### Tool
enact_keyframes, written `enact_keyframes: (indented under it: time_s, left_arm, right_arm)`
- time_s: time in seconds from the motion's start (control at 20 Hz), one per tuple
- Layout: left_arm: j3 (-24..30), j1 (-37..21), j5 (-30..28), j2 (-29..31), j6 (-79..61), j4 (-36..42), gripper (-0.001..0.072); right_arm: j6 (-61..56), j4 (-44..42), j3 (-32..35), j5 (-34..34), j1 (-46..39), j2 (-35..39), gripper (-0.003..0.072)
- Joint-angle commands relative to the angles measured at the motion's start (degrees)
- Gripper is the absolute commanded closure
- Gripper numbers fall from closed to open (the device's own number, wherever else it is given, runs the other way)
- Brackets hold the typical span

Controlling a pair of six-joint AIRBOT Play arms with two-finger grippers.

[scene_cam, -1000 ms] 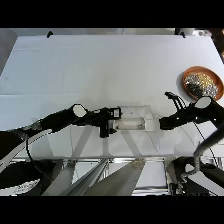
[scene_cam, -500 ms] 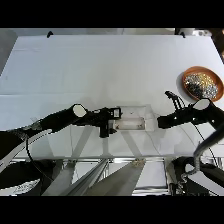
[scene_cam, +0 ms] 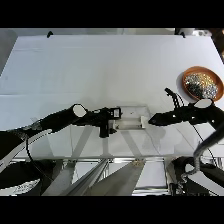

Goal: Fold the box and place the chain.

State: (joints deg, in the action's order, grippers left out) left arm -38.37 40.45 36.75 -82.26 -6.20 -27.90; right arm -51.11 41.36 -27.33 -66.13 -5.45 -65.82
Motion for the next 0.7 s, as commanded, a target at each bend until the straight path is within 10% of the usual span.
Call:
enact_keyframes:
  time_s: [0.0,0.35,0.5,0.65]
  left_arm:
    - [0.0,0.0,0.0,0.0,0.0,0.0,0.0576]
    - [0.0,0.0,0.0,0.0,0.0,0.0,0.0576]
    - [0.0,0.0,0.0,0.0,0.0,0.0,0.0576]
    - [0.0,0.0,0.0,0.0,0.0,0.0,0.0576]
  right_arm:
    - [0.6,-2.9,0.0,-1.9,0.0,0.6,0.0506]
    - [0.6,-2.3,0.0,-2.6,0.0,6.8,0.0472]
    - [0.6,-1.0,0.0,-2.5,0.0,6.8,0.0276]
    - [-0.1,0.8,0.0,-0.6,0.0,6.8,0.0266]
